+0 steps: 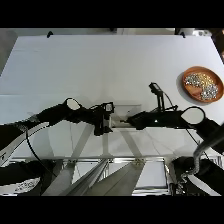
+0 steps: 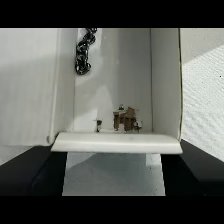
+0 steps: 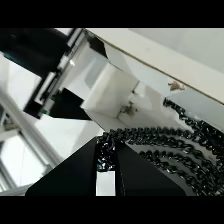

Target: Fold the box and place the chain.

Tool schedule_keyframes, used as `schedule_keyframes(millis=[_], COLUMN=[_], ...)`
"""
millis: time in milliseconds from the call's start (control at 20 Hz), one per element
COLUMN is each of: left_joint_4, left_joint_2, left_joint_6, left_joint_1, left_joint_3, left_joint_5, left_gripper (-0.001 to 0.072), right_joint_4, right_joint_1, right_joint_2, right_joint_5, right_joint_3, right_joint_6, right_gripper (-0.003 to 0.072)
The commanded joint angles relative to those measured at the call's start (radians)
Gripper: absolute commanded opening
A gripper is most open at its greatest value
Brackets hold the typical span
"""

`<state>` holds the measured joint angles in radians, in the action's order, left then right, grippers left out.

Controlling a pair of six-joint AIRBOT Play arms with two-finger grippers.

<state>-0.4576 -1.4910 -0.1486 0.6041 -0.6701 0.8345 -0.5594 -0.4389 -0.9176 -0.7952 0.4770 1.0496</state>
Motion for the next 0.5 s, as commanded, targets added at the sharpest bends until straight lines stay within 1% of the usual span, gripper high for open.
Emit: schedule_keyframes(millis=[0,200,350,450], left_joint_4=[0.000,0.000,0.000,0.000], left_joint_2=[0.000,0.000,0.000,0.000], left_joint_6=[0.000,0.000,0.000,0.000], left_joint_1=[0.000,0.000,0.000,0.000], left_joint_3=[-0.001,-0.001,-0.001,-0.001], left_joint_5=[0.000,0.000,0.000,0.000], left_gripper=[0.0290,0.0290,0.0290,0.0290], right_joint_4=[-0.016,-0.010,0.030,0.036], right_joint_1=[-0.082,-0.135,-0.153,-0.152], right_joint_2=[-0.119,-0.192,-0.195,-0.195], right_joint_5=[0.083,0.166,0.211,0.219], right_joint_3=[0.000,0.000,0.005,0.013], right_joint_6=[-0.004,-0.003,-0.004,-0.004], right_gripper=[0.0017,0.0017,0.0018,0.0018])
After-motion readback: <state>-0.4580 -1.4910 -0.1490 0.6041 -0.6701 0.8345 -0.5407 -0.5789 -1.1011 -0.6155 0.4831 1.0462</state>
